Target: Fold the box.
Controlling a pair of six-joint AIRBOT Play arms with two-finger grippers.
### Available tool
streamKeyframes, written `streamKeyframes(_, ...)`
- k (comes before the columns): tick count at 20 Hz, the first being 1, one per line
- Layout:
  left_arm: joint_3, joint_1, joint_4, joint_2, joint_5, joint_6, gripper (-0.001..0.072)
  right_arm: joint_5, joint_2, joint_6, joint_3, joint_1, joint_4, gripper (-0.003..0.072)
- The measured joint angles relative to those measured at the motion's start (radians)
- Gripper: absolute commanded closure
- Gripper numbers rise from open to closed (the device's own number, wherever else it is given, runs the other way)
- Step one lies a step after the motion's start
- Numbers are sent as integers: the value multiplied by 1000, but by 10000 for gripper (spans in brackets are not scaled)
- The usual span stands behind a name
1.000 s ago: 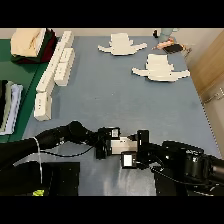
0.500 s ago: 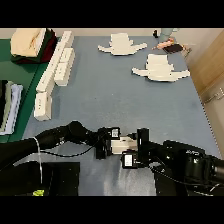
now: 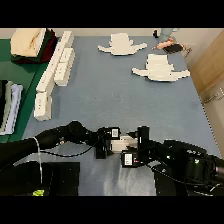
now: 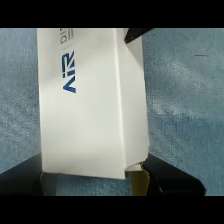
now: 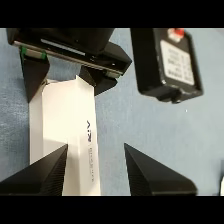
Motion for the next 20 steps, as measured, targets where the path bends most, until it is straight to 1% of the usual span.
streamKeyframes(8,0,0,0,0,0,0,188,-8,0,3,8,0,-32,185)
streamKeyframes(9,0,0,0,0,0,0,188,-9,0,3,10,0,-35,194)
streamKeyframes(10,0,0,0,0,0,0,188,-9,-1,3,10,0,-38,304)
streamKeyframes(11,0,0,0,0,0,0,188,-10,-2,4,10,-2,-38,346)
streamKeyframes(15,0,0,0,0,0,0,188,-13,-10,4,12,-17,-38,346)
streamKeyframes(20,0,0,0,0,0,0,188,-8,-16,5,8,-23,8,348)
